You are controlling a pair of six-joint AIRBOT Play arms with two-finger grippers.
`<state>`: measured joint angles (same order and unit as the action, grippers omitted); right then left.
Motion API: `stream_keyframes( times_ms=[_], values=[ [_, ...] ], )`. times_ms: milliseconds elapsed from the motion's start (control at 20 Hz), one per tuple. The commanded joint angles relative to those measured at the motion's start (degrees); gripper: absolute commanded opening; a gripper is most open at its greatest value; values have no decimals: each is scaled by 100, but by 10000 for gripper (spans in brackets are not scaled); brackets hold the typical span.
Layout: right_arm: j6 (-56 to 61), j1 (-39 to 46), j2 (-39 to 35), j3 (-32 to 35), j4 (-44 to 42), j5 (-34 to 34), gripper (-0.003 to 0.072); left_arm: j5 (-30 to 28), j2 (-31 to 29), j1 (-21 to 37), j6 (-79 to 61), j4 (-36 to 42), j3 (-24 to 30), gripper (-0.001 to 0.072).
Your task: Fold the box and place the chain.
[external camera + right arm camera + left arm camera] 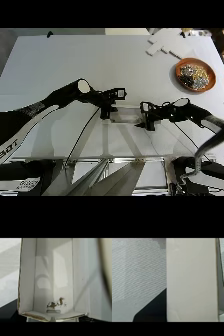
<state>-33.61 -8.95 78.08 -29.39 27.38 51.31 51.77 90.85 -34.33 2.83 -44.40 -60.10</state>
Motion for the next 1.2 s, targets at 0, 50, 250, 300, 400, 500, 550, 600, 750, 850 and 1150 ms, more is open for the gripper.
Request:
stream_keyframes(
  times_ms=[0,50,250,300,400,500,550,600,750,850,1150],
  values=[
    [-81,-74,85,0,-26,-129,518,-7,2,2,2,-2,-2,12],
    [-76,-74,85,0,-17,-144,493,-7,2,2,2,-2,-2,12],
    [-76,-74,85,0,-17,-146,394,-7,2,2,2,-2,-2,11],
    [-76,-74,83,0,-17,-146,381,-7,2,2,2,-2,-2,11],
    [-76,-74,85,0,-17,-140,334,-7,2,2,2,-2,-2,12],
    [-76,-74,83,0,-22,-140,337,-7,2,2,2,-2,-2,11],
    [-79,-74,83,0,-22,-140,337,-7,2,2,2,-2,-2,12],
    [-79,-74,83,0,-22,-138,337,-7,2,2,2,-2,-2,12],
    [-79,-74,83,0,-22,-131,337,-7,2,2,2,-2,-2,12],
    [-79,-74,83,0,-22,-118,337,-7,2,2,2,-2,-2,11],
    [-76,-74,83,0,-22,-118,337,-7,2,2,2,-2,-2,12]
  ],
)
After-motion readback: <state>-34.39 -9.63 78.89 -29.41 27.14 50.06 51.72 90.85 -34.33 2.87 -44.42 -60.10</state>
